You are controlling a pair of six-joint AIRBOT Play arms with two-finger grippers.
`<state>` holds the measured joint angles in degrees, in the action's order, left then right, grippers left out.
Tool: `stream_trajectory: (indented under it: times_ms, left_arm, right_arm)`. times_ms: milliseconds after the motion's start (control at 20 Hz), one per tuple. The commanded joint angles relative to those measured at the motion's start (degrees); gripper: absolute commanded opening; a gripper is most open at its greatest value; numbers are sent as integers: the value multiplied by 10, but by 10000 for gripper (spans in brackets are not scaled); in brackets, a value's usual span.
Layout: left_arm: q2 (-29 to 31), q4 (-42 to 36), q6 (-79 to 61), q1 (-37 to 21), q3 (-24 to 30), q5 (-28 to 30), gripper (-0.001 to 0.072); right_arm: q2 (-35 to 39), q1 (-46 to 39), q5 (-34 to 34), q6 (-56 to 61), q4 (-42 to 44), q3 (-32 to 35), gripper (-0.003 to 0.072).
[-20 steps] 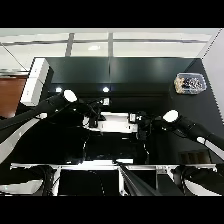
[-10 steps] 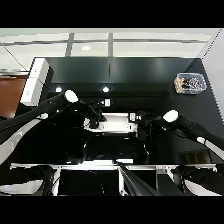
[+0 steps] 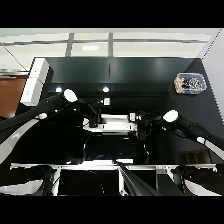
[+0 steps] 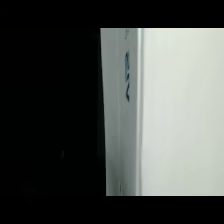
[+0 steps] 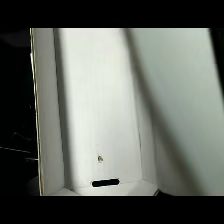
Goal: Fold the box and place the chain.
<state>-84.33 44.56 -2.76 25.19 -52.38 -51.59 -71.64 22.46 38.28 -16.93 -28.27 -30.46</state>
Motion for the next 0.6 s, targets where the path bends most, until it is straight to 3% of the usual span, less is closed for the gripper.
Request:
stream_trajectory:
  times_ms: [0, 100, 200, 250, 300, 350, 400, 500, 550]
  left_arm:
    - [40, 46, 63, -31, -10, -14, 664]
    - [82, 67, 130, -64, -11, -47, 647]
    - [116, 66, 216, -98, -11, -134, 357]
    - [126, 66, 233, -112, -11, -198, 113]
    - [129, 61, 242, -121, -10, -266, 25]
    - [129, 48, 261, -122, -5, -319, 24]
    - [129, 30, 278, -116, 7, -334, 24]
    - [129, -33, 285, -89, 48, -295, 25]
    - [128, -75, 285, -71, 73, -247, 25]
  right_arm:
    - [0, 1, 3, 0, -3, 0, 489]
    - [0, 1, 5, -2, -5, 0, 488]
    - [0, 5, 7, -3, -10, 0, 489]
    - [0, 7, 7, -3, -16, 0, 489]
    - [0, 9, 7, -2, -19, 0, 488]
    - [0, 9, 7, -2, -20, 0, 489]
    - [0, 9, 7, -2, -20, 0, 488]
    - [0, 9, 6, -2, -20, 0, 489]
    - [0, 9, 6, -2, -20, 0, 489]
